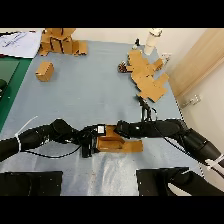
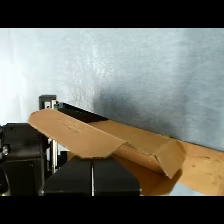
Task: Fold the box.
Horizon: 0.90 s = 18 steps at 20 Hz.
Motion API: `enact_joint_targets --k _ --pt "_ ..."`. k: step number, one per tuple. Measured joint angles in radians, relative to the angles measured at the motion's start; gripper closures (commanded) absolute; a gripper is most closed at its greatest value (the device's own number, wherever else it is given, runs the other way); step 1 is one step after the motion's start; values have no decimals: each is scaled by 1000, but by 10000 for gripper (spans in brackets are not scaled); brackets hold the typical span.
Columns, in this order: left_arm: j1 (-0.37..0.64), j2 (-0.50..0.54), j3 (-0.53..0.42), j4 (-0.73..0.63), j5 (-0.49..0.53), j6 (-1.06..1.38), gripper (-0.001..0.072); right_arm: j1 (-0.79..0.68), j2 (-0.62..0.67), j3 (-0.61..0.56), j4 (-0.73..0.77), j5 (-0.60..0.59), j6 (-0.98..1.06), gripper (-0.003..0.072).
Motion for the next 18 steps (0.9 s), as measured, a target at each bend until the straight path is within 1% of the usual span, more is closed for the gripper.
enact_joint_targets --k 5,8,13,18 --pt "7 2 0 3 6 0 343 -6 -88 16 -6 42 -42 682" --pt "8 2 0 4 8 0 343 -27 -180 41 -6 74 -100 682" --pt "8 2 0 5 19 0 343 -44 -330 60 -8 86 -192 683" --pt "8 2 0 3 47 0 343 -48 -374 65 -11 95 -272 683"
